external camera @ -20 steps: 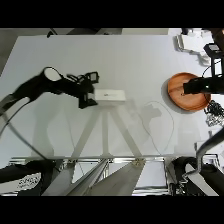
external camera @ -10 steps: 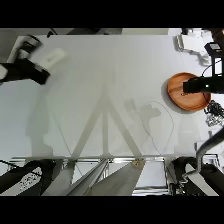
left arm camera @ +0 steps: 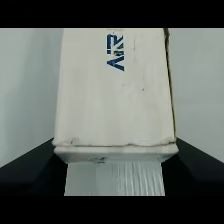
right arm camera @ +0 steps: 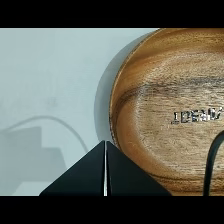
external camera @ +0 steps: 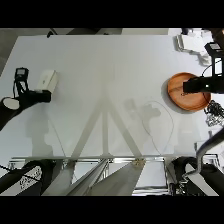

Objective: Fold the box and place the chain.

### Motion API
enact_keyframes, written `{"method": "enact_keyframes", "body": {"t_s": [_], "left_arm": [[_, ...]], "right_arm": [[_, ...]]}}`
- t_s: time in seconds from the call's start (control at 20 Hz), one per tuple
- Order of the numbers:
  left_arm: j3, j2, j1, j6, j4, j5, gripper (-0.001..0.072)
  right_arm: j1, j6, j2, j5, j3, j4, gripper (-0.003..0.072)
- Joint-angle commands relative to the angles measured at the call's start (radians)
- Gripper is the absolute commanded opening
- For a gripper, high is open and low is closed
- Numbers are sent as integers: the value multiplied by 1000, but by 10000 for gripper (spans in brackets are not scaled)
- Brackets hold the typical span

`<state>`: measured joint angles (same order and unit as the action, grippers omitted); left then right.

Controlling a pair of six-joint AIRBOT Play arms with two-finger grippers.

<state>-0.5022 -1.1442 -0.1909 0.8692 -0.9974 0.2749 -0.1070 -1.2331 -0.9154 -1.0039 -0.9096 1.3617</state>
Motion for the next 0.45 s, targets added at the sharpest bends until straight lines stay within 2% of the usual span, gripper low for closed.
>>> {"method": "enact_keyframes", "body": {"t_s": [0.0, 0.05, 0.1, 0.2, 0.25, 0.4], "left_arm": [[59, -14, 0, -26, 9, -35, 116], [59, -13, 0, -40, 9, -35, 311], [59, -13, 0, -63, 9, -35, 470], [59, -6, 1, -105, 9, -34, 660], [59, 2, 1, -115, 9, -31, 698], [59, 71, 1, -141, 9, -12, 698]], "right_arm": [[0, 0, 1, 0, -1, 0, 12], [0, 0, 1, 0, -1, 0, 12], [0, 0, 1, 0, -1, 0, 12], [0, 0, 1, 0, -1, 0, 12], [0, 0, 1, 0, -1, 0, 12], [0, 0, 1, 1, -1, 0, 12]]}}
